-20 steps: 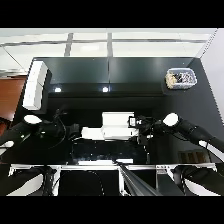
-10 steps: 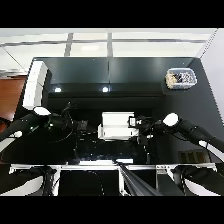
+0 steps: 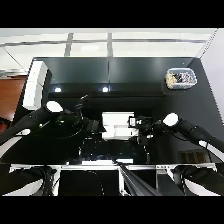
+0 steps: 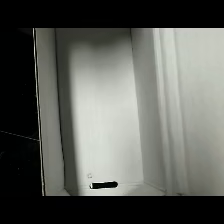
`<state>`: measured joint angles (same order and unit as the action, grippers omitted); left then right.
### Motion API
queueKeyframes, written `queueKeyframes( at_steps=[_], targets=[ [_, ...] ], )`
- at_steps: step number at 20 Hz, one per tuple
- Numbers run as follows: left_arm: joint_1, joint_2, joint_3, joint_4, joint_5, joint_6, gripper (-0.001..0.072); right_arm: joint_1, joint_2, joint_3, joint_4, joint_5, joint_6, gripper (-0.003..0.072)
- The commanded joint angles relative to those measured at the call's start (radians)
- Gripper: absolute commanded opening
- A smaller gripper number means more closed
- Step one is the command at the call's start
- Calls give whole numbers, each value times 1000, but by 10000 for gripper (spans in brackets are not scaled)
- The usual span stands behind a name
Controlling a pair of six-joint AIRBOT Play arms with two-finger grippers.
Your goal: Fold the box and place the chain.
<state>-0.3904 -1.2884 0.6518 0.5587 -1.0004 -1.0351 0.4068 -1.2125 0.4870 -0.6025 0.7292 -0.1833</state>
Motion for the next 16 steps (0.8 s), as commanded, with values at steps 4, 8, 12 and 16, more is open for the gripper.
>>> queueKeyframes(
  at_steps=[4,8,12,16],
  targets=[
    [-107,0,44,144,111,-190,536,0,0,1,0,0,0,132],
    [-111,0,46,148,111,-203,536,0,0,1,0,0,0,132],
    [-111,0,50,148,111,-204,536,0,0,1,0,0,0,132],
    [-111,0,50,147,111,-208,537,0,0,1,0,0,0,132]
  ],
)
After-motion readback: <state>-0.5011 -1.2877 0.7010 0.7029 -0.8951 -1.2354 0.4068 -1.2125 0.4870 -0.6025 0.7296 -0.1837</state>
